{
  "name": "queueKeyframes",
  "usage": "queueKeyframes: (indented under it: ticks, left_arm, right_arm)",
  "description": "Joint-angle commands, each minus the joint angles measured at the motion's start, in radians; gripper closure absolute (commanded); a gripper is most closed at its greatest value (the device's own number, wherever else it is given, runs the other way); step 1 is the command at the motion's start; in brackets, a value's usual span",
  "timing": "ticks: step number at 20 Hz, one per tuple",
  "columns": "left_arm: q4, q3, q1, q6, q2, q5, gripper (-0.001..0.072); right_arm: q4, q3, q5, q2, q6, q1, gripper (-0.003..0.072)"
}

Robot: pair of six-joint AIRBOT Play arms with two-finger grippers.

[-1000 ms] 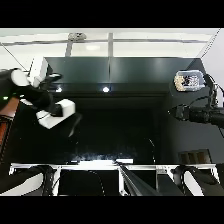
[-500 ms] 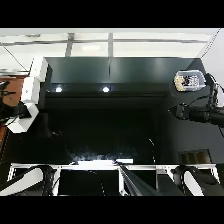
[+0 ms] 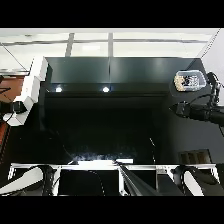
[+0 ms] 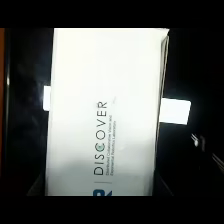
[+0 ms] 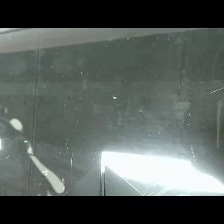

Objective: Fold the box and place the chain.

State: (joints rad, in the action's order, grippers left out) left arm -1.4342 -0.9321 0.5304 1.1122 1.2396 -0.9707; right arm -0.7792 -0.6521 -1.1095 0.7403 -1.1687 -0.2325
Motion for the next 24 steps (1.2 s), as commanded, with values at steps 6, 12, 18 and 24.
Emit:
queueKeyframes:
  ticks: [6, 12, 18, 24]
  left_arm:
    - [0.007, 0.0, -0.009, -0.031, 0.037, 0.102, 0.0003]
    - [0.008, -0.145, -0.05, 0.011, -0.012, 0.019, -0.0004]
    - [0.131, -0.291, -0.213, 0.137, -0.134, -0.137, 0.0676]
    - [0.256, -0.034, -0.504, 0.138, -0.454, -0.003, 0.0682]
  right_arm:
    - [0.0, 0.0, 0.009, 0.0, -0.029, 0.0, 0.0666]
    - [-0.08, -0.106, -0.057, 0.0, -0.025, -0.018, 0.0665]
    - [-0.162, -0.397, -0.284, -0.013, -0.023, -0.017, 0.0667]
    - [-0.113, -0.248, -0.101, -0.192, 0.192, -0.015, 0.0671]
